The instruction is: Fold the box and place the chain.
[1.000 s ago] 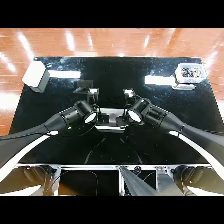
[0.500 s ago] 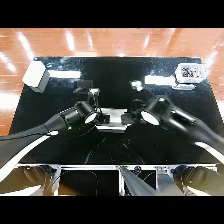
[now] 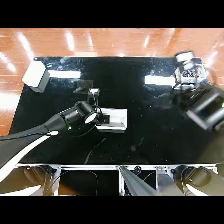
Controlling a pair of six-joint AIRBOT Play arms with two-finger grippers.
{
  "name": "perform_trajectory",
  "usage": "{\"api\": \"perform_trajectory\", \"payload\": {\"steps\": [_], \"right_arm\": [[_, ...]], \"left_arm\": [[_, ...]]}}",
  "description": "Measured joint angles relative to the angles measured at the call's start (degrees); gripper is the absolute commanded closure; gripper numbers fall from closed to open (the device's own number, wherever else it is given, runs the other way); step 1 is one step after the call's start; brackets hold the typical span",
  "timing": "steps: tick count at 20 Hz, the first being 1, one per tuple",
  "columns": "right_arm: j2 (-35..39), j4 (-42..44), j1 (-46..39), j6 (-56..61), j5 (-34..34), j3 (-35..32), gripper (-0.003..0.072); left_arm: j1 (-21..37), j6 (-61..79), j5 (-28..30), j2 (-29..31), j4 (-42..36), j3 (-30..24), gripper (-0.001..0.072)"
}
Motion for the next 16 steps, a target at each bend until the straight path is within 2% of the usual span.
{"api": "perform_trajectory", "payload": {"steps": [1,3,5,8,11,14,16], "right_arm": [[-0.3,-0.3,-4.7,-0.3,-2.5,0.0,-0.0032],[-2.1,4.4,-16.2,-3.7,-10.2,0.7,-0.0034],[-5.8,13.2,-27.5,-9.5,-18.9,2.5,-0.0034],[-17.0,24.7,-40.0,-16.0,-26.9,9.5,-0.0034],[-32.1,30.7,-46.5,-18.6,-26.9,21.6,-0.0034],[-46.6,34.4,-50.1,-18.7,-22.1,35.8,-0.0034],[-53.7,36.6,-51.6,-18.7,-19.6,43.1,-0.0034]], "left_arm": [[0.0,0.0,0.0,0.0,0.0,0.0,0.069],[0.0,0.0,0.0,0.0,0.0,0.0,0.069],[0.0,0.0,0.0,0.0,0.0,0.0,0.069],[0.0,0.1,0.0,0.0,0.0,0.0,0.069],[0.0,0.7,0.0,0.0,0.0,0.0,0.069],[0.0,0.9,-0.2,0.0,0.1,0.0,0.069],[0.1,1.1,-0.2,0.0,0.1,0.0,0.069]]}}
